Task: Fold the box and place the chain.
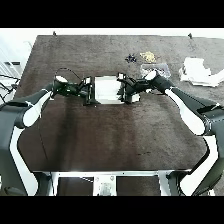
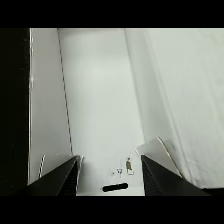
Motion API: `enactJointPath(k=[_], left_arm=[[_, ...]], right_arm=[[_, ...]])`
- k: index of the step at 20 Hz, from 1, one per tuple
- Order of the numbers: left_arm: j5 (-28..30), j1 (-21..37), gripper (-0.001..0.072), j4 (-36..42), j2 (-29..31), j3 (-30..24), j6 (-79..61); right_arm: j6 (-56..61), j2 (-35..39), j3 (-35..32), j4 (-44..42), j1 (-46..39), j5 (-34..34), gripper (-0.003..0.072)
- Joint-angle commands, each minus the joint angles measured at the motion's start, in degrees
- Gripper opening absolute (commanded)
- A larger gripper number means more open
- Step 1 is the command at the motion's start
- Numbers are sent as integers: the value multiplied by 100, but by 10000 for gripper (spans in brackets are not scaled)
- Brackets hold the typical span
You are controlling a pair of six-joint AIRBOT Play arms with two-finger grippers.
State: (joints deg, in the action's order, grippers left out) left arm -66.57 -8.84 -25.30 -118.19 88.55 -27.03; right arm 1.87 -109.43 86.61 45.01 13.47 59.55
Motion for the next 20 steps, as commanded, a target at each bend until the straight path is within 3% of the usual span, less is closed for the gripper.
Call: enactJointPath(k=[1, 4, 5, 11, 20], left_arm=[[9, -4, 531, 2, -2, 0, 0], [7, -4, 531, 0, -2, 0, 0], [7, -4, 530, 0, -2, 0, 0], [7, -4, 531, 0, -2, 0, 2], [7, -4, 531, 0, -2, 0, 2]], right_arm=[[-92, -2, -2, -2, 2, 4, 520], [-107, -2, -2, -2, 2, 4, 515], [-105, -2, -2, 4, -2, 9, 467], [153, 101, 2, 702, -98, 330, 28], [1550, 986, 2, 839, -623, 743, 11]])
